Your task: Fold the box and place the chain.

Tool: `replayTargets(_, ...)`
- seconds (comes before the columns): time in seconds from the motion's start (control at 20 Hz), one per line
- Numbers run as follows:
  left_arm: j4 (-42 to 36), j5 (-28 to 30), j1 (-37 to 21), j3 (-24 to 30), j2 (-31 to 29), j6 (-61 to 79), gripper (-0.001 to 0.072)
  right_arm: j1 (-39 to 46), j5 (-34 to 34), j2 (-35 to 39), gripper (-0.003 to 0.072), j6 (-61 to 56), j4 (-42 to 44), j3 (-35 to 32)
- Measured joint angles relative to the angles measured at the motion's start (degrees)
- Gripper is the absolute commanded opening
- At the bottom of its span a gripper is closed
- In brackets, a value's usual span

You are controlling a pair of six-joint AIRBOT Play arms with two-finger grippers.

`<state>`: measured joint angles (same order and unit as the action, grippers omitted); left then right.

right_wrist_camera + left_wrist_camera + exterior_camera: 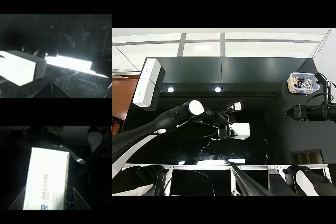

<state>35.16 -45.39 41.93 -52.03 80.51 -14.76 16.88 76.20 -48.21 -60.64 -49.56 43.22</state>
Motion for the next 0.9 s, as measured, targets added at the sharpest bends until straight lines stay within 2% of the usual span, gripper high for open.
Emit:
replayTargets(0.45,0.6,0.2,1.3,-0.5,1.2,-1.7,0.0717,0.0,-0.6,0.0,0.0012,1.7,0.0,0.0)
replayTargets(0.85,9.6,4.3,5.8,-0.5,2.8,-1.3,0.0703,0.0,-0.8,0.0,0.0011,2.7,0.0,0.0)
replayTargets(0.9,11.1,4.6,6.3,-0.5,3.1,-1.7,0.0463,0.0,-0.8,0.0,0.0012,2.7,0.0,0.0)
